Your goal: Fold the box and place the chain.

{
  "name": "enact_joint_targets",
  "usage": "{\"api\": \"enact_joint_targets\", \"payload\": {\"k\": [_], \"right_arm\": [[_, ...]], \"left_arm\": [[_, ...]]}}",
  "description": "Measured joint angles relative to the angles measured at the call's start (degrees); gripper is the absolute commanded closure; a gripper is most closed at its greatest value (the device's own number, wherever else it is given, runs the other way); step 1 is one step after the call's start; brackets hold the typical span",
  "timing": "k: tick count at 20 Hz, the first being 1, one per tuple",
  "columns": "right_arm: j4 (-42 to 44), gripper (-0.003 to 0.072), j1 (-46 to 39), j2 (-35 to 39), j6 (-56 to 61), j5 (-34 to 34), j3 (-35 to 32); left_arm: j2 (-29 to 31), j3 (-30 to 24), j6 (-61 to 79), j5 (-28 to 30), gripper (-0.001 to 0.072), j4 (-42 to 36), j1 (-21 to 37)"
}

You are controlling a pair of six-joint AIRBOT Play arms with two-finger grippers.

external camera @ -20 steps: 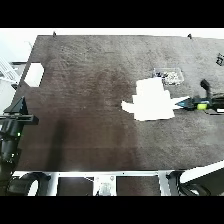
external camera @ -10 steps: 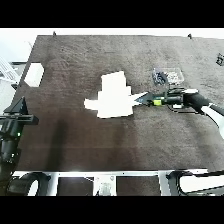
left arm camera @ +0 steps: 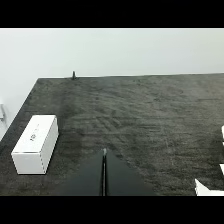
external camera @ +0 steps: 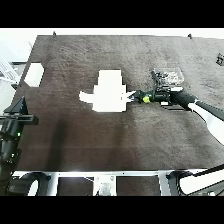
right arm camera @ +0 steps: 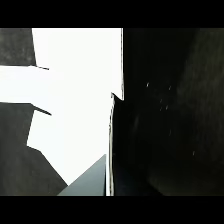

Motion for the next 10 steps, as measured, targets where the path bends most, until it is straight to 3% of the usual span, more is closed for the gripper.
{"api": "enact_joint_targets", "payload": {"k": [2,3,4,5,10], "right_arm": [[-0.3,0.068,0.4,-1.9,0.2,1.0,2.0],[-0.5,0.068,0.5,-2.6,0.3,1.4,2.8],[-0.7,0.068,0.6,-3.1,0.6,1.7,3.5],[-0.8,0.0679,0.7,-3.5,0.8,2.0,4.0],[-1.2,0.0679,0.8,-4.3,1.0,3.0,5.1]], "left_arm": [[0.0,0.0,0.0,-0.5,0.0685,0.0,0.0],[0.0,0.0,0.0,-0.6,0.0529,0.0,0.0],[0.0,0.0,0.0,-0.7,0.0199,0.1,0.0],[0.0,0.0,0.0,-0.9,0.0246,0.2,0.0],[-2.5,1.8,0.0,-3.1,0.0219,0.8,0.0]]}}
